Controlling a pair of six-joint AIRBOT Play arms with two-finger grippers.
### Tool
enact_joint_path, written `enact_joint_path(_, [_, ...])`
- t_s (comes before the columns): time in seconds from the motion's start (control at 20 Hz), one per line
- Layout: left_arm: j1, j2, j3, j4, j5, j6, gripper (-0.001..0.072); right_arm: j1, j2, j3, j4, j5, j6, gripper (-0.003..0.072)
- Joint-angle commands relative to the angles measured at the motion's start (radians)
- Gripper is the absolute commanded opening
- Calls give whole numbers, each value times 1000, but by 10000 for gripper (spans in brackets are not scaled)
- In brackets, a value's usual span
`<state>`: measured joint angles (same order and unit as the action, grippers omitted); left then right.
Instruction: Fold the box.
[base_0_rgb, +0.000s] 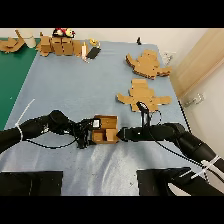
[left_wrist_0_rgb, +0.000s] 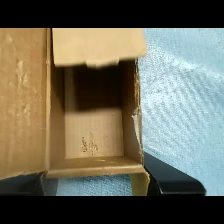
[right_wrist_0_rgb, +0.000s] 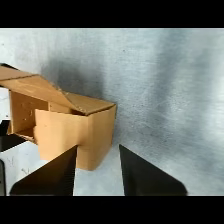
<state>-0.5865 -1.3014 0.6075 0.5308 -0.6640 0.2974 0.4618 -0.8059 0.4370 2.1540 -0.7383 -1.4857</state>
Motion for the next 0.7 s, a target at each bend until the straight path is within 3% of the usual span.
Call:
enact_joint_path(0.0, [0,0,0,0,0,0,529,12,1,3,5,14,0,484])
enact_joint_path(0.2, [0,0,0,0,0,0,529,16,-7,3,4,22,0,484])
enact_joint_path(0.4, [0,0,0,0,0,0,529,71,-96,51,-21,42,5,483])
enact_joint_path(0.5, [0,0,0,0,0,0,529,114,-162,105,-88,42,81,468])
enact_joint_path(0.65, [0,0,0,0,0,0,529,202,-257,198,-307,-13,331,404])
